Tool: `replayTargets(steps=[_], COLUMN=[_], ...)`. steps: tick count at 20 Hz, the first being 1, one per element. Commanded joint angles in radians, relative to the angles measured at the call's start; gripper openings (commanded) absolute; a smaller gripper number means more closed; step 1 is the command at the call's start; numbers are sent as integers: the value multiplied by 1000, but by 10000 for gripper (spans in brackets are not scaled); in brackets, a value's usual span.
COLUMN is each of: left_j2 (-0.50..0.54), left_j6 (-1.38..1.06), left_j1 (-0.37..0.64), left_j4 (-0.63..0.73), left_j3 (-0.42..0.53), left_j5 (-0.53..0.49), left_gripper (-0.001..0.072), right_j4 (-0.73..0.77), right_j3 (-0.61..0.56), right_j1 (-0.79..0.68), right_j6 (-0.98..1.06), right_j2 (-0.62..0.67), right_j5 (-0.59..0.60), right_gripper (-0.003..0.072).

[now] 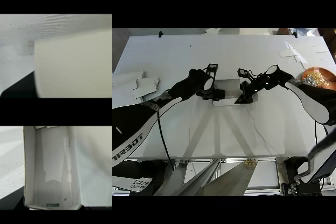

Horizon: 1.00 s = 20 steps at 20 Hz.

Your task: Fold the box and place the chain.

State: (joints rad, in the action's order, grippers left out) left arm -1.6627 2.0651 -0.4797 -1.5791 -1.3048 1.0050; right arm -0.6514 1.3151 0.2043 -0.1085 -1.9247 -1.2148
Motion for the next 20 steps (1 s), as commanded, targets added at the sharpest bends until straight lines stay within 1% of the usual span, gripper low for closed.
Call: replayTargets(steps=[1, 5, 8, 10, 11, 12, 13, 14, 15, 16, 17, 18, 20], left_j2=[42, 96, 152, 195, 223, 262, 308, 363, 418, 460, 490, 502, 485], left_j6=[0, -13, -83, -178, -238, -299, -350, -401, -439, -482, -538, -624, -892], left_j1=[14, 35, 82, 113, 124, 135, 144, 154, 164, 175, 186, 201, 234], left_j4=[-3, 0, 37, 41, 41, 42, 41, 42, 42, 44, 52, 71, 138], left_j3=[-1, -1, -1, -1, 5, 29, 71, 131, 205, 274, 338, 392, 465], left_j5=[7, 25, 63, 93, 95, 74, 30, -30, -100, -158, -198, -217, -224], left_gripper=[358, 358, 356, 355, 354, 352, 345, 321, 239, 205, 205, 206, 215], right_j4=[0, 0, 0, 0, 0, 0, 0, 0, 0, 0, 0, 0, 0], right_j3=[0, 0, 0, 0, 0, 0, 0, 0, 0, 0, 0, 0, 0], right_j1=[0, 0, 0, 0, 0, 0, 0, 0, 0, 0, 0, 0, 0], right_j6=[0, 0, 0, 0, 0, 0, 0, 0, 0, 0, 0, 0, 0], right_j2=[0, 0, 0, 0, 0, 0, 0, 0, 0, 0, 0, 0, 0], right_j5=[0, 0, 0, 0, 0, 0, 0, 0, 0, 0, 0, 0, 0], right_gripper=[176, 176, 176, 176, 176, 176, 176, 176, 176, 176, 176, 176, 176])
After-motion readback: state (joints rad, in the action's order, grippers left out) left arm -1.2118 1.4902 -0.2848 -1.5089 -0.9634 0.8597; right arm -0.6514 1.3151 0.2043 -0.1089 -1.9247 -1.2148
